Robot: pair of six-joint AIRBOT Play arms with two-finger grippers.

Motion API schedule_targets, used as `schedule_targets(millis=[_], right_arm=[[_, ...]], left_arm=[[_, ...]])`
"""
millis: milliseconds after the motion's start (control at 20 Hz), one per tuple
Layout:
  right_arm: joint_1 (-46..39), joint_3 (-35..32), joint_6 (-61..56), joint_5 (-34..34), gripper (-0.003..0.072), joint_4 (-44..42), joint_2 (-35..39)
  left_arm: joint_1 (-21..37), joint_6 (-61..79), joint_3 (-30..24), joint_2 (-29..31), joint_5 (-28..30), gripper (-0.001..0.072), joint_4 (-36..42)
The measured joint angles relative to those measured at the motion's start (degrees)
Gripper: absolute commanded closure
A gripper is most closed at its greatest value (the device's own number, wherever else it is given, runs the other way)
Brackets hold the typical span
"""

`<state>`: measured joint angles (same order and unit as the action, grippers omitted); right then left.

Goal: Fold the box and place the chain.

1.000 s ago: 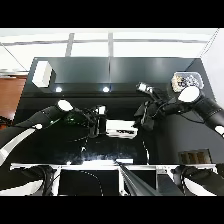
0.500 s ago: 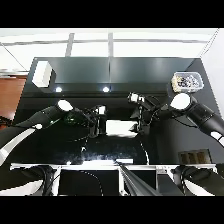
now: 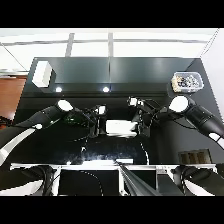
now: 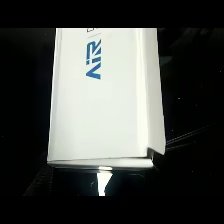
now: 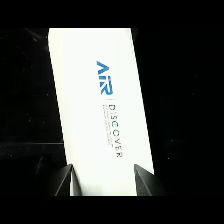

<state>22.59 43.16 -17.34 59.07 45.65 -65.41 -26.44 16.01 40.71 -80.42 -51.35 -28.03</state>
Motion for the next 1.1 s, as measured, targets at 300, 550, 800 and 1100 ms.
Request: schedule_targets(millis=[300,550,800,1100], right_arm=[[0.0,-0.1,0.0,-1.1,0.0371,-1.7,0.0],[0.0,-0.1,0.0,-1.4,0.0371,-2.3,0.0],[0.0,-0.1,0.0,-1.4,0.0371,-2.3,0.0],[0.0,-0.3,0.1,-0.7,0.0371,-2.1,0.0]], left_arm=[[0.0,0.1,0.0,0.0,0.0,0.0301,0.0],[0.0,0.1,0.0,0.0,0.0,0.0301,0.0],[0.0,0.1,0.0,0.0,-0.1,0.0301,0.0],[0.0,0.1,0.0,0.0,-0.1,0.0301,0.0]])
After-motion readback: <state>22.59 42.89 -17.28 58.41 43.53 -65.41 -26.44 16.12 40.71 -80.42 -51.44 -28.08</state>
